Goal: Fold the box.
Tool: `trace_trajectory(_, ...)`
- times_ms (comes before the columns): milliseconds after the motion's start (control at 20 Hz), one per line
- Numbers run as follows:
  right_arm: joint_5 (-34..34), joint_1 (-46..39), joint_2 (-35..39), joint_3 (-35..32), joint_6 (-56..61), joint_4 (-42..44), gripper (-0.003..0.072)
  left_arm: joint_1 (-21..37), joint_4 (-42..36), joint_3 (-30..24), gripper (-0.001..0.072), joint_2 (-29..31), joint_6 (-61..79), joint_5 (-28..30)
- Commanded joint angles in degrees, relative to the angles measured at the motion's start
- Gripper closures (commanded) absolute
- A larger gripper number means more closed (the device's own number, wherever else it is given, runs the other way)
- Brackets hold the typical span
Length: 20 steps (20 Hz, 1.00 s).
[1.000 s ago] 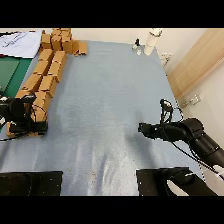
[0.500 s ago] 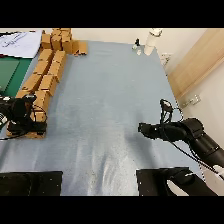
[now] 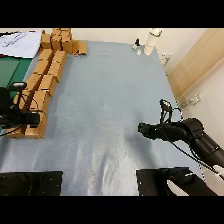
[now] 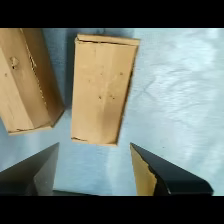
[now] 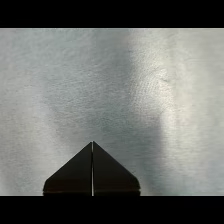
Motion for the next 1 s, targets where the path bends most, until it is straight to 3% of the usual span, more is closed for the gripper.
trace_trajectory(0, 0.0, 0.0, -1.5, 0.9, -3.3, 3.8, 0.0683, -0.4, -15.3, 4.0, 0.0204, 3.0, 3.0, -1.6)
trace_trajectory(50, -0.2, 0.0, -3.3, 1.9, -5.2, 5.0, 0.0683, -1.3, -21.9, 4.4, 0.0562, 2.9, 7.5, -0.4)
trace_trajectory(100, -0.6, 0.0, -5.6, 3.4, -7.0, 6.2, 0.0684, -3.0, -27.4, 4.4, 0.067, 2.4, 10.2, 1.7)
trace_trajectory(150, -1.1, 0.0, -8.5, 5.6, -8.7, 7.0, 0.0684, -5.2, -30.1, 4.4, 0.0697, 1.4, 10.2, 3.9)
trace_trajectory(350, -5.4, 0.0, -20.9, 18.3, -14.1, 7.0, 0.0683, -14.4, -30.9, 6.1, 0.0698, -8.5, 11.4, 8.2)
trace_trajectory(550, -5.9, 0.1, -28.4, 28.0, -15.0, 7.5, 0.0684, -22.0, -29.7, 12.3, 0.07, -19.5, 15.2, 14.4)
trace_trajectory(700, -5.9, 0.5, -31.1, 30.9, -16.5, 8.9, 0.0683, -24.0, -29.7, 17.1, 0.07, -25.4, 15.2, 15.8)
trace_trajectory(950, -5.3, 3.6, -34.9, 31.1, -24.0, 8.8, 0.0684, -24.0, -30.0, 20.2, 0.0698, -29.4, 17.3, 17.0)
